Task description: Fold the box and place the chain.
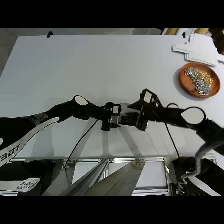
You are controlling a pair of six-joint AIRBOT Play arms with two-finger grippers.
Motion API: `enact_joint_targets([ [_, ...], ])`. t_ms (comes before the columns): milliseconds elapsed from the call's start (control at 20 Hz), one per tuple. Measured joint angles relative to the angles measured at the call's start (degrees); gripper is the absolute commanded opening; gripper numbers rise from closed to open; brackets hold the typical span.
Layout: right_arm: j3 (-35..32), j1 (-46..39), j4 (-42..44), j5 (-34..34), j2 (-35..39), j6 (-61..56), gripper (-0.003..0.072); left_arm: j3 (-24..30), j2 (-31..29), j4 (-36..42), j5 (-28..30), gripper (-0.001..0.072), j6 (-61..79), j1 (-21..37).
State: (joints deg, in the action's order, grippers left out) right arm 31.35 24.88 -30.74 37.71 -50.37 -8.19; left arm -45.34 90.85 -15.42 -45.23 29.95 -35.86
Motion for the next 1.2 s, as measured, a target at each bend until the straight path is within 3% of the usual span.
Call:
enact_joint_targets([
  [200,10.97,-4.98,-12.17,6.34,-2.93,-11.26,0.0019,0.0,0.0,0.0,0.0,0.0149,0.0,0.0],
  [350,14.27,-8.09,-17.46,10.05,-6.27,-17.97,0.0019,0.0,0.0,0.0,-0.02,0.0149,0.02,0.0],
  [500,14.21,-8.04,-20.09,13.7,-8.52,-20.98,0.0021,0.0,0.0,0.02,-0.02,0.0149,0.0,0.0],
  [750,11.23,-4.79,-22.45,16.31,-8.92,-22.27,0.0189,0.0,0.0,0.0,-0.02,0.0149,0.02,0.0],
  [900,10.43,-2.45,-23.47,16.65,-7.39,-21.16,0.0242,0.0,0.0,0.0,-0.02,0.0149,0.02,0.0],
  [1200,8.17,2.64,-30.16,16.76,-5.99,-18.8,0.0244,0.0,0.0,0.02,-0.02,0.0149,0.02,0.0],
])
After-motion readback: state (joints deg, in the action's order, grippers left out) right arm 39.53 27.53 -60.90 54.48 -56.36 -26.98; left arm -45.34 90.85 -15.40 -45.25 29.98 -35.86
